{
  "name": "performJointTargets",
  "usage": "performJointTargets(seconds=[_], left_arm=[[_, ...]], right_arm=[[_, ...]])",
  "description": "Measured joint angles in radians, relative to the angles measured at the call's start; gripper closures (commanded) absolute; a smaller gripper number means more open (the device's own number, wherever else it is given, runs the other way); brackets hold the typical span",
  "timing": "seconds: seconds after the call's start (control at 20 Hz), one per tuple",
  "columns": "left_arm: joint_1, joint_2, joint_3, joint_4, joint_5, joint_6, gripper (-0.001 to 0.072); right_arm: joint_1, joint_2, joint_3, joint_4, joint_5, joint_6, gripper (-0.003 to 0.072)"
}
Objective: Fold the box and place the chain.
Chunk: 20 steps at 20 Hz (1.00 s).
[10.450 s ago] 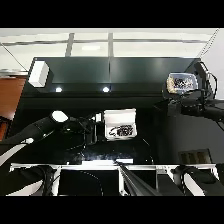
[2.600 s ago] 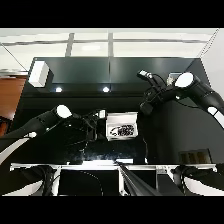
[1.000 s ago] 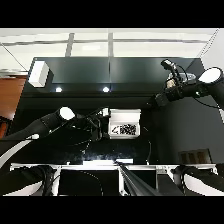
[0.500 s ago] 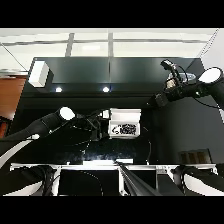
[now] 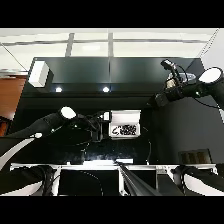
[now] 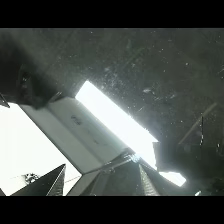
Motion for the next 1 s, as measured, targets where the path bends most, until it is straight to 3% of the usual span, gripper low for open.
performJointTargets(seconds=[0.05, 0.1, 0.15, 0.2, 0.5, 1.0], left_arm=[[0.000, -0.002, 0.000, -0.003, -0.002, 0.004, 0.0203], [0.000, -0.004, 0.000, -0.007, -0.003, 0.008, 0.0399], [0.000, -0.004, 0.000, -0.008, -0.005, 0.010, 0.0450], [0.000, -0.005, 0.000, -0.009, -0.007, 0.011, 0.0450], [0.000, -0.007, 0.011, -0.011, -0.015, 0.014, 0.0450], [0.000, -0.007, 0.019, -0.006, -0.017, 0.008, 0.0450]], right_arm=[[0.000, 0.000, 0.000, 0.001, 0.000, 0.000, 0.0143], [0.000, 0.000, 0.000, 0.001, 0.002, 0.000, 0.0140], [0.002, 0.000, 0.000, 0.003, 0.004, 0.000, 0.0082], [0.007, 0.000, 0.000, 0.003, 0.004, 0.000, -0.0007], [0.111, -0.001, 0.000, 0.033, 0.008, 0.019, -0.0006], [0.219, -0.002, -0.048, 0.004, 0.153, -0.151, -0.0006]])
